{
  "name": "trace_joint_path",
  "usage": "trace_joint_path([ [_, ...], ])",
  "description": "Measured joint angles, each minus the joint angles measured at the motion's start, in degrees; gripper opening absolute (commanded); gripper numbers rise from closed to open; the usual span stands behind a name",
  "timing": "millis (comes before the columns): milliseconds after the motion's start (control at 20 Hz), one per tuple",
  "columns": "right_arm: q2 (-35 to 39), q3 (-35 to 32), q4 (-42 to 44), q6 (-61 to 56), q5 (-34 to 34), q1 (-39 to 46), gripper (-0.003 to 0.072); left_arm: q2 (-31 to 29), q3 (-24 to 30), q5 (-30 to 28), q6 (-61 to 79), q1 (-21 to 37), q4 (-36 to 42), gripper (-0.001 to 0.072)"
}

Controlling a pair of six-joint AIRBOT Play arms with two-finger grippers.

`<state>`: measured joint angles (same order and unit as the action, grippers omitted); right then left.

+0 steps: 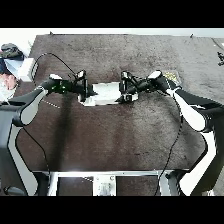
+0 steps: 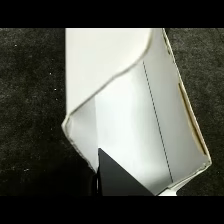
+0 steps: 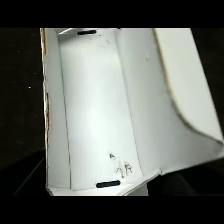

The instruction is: Fold the box and place the chain.

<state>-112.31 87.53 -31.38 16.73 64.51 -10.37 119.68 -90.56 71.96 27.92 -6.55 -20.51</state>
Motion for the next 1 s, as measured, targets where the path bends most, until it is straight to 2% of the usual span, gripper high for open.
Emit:
trace_joint_path([
  [250,-1.97,1.33,-0.13,0.00,2.71,0.02,0.0709,0.00,0.00,0.00,0.02,0.00,-0.02,0.0011],
  [900,-5.20,4.24,-0.46,0.55,3.34,-0.24,0.0706,0.00,0.00,0.00,0.00,-0.02,0.00,0.0010],
  [950,-5.31,4.31,-0.52,0.61,3.41,-0.31,0.0668,0.00,0.00,0.00,0.00,-0.02,0.00,0.0011],
  [1000,-5.40,4.33,-0.70,0.63,3.41,-0.35,0.0666,0.00,0.00,0.00,0.00,-0.02,0.00,0.0011],
])
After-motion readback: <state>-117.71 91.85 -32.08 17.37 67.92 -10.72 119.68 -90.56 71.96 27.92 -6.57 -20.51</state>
